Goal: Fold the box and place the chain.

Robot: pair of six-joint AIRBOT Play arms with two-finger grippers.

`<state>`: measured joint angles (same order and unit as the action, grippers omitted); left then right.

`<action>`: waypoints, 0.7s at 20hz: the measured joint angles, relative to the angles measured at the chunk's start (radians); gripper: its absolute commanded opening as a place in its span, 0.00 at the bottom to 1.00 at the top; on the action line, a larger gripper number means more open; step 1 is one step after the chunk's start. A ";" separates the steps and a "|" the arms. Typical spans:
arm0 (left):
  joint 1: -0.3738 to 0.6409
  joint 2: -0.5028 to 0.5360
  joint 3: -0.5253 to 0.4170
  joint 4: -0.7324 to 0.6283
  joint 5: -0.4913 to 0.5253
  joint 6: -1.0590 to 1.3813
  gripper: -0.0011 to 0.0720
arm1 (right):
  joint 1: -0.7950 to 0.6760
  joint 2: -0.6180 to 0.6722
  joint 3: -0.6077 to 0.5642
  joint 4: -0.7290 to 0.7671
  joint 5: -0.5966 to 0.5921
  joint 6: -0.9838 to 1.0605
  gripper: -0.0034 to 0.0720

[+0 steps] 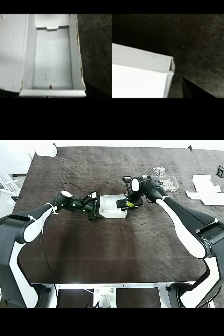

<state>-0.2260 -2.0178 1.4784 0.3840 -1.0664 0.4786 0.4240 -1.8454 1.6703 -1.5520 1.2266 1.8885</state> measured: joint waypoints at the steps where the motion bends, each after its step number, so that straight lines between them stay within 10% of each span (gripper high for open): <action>1: 0.000 0.000 0.000 0.000 0.000 0.000 0.51 | 0.003 -0.005 0.005 -0.007 0.003 0.006 0.59; 14: 0.000 0.000 0.000 0.000 0.000 0.000 0.51 | 0.017 -0.053 0.025 -0.068 0.020 0.087 0.52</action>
<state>-0.2260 -2.0178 1.4784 0.3840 -1.0660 0.4786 0.4412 -1.8980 1.6955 -1.6203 1.2465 1.9759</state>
